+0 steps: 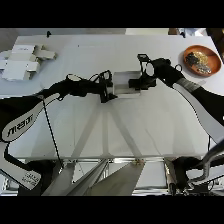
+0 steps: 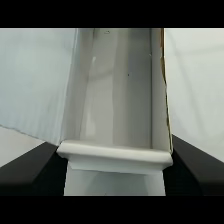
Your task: Fold the box and place the chain.
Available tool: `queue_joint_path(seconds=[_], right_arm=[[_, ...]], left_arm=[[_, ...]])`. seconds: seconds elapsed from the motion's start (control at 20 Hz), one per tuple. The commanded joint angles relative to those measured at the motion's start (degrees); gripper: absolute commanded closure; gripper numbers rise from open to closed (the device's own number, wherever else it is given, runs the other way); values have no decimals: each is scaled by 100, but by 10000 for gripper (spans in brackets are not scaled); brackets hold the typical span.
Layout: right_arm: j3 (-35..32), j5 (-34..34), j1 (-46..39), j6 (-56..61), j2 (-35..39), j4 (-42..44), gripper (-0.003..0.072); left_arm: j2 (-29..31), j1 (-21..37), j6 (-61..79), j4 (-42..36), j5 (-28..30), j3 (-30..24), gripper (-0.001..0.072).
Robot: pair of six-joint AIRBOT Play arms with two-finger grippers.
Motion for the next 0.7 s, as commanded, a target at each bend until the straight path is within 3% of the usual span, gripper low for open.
queue_joint_path(seconds=[0.0, 0.4, 0.65], right_arm=[[11, 120, -4, 20, 0, -24, 341], [256, 387, -260, -313, 807, -358, 341], [260, 219, -1226, -765, 1593, -544, 339]], left_arm=[[-2, 2, -17, -17, 48, -2, 329], [-2, 2, -20, -17, 46, -2, 329], [-2, 2, -17, -17, 46, -2, 329]])
